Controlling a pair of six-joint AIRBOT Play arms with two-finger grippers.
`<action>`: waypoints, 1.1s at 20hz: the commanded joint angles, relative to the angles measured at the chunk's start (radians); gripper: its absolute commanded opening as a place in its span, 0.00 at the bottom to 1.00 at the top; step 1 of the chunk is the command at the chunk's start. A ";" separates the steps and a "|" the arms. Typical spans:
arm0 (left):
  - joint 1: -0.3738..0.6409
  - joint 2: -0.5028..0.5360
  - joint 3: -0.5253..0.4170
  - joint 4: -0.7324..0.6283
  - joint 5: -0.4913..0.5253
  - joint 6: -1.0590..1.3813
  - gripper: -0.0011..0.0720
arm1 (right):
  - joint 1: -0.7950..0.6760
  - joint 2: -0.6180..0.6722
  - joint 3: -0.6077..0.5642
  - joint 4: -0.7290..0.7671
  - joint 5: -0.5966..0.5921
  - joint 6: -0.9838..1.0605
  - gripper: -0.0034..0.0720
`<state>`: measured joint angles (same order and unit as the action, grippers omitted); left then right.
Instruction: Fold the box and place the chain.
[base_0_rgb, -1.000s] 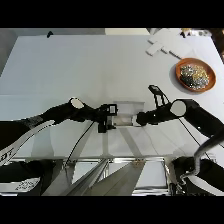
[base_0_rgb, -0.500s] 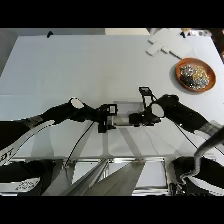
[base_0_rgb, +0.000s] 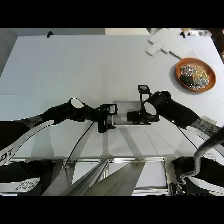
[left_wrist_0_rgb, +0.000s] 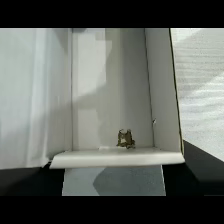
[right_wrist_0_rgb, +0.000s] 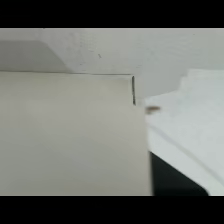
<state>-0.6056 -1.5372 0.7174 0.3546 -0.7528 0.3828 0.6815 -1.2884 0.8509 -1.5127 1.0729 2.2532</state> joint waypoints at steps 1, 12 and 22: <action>-0.001 0.001 0.000 0.000 0.000 0.001 0.03 | 0.002 -0.007 0.003 -0.034 0.020 0.032 0.28; 0.000 0.001 0.000 0.000 0.000 0.001 0.03 | 0.002 -0.032 0.000 -0.037 0.015 -0.029 0.41; 0.000 0.001 0.000 0.000 0.000 0.001 0.03 | -0.039 -0.040 -0.018 0.015 -0.052 -0.078 0.28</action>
<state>-0.6056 -1.5372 0.7174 0.3550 -0.7525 0.3843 0.6460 -1.3239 0.8337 -1.5349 1.0538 2.1994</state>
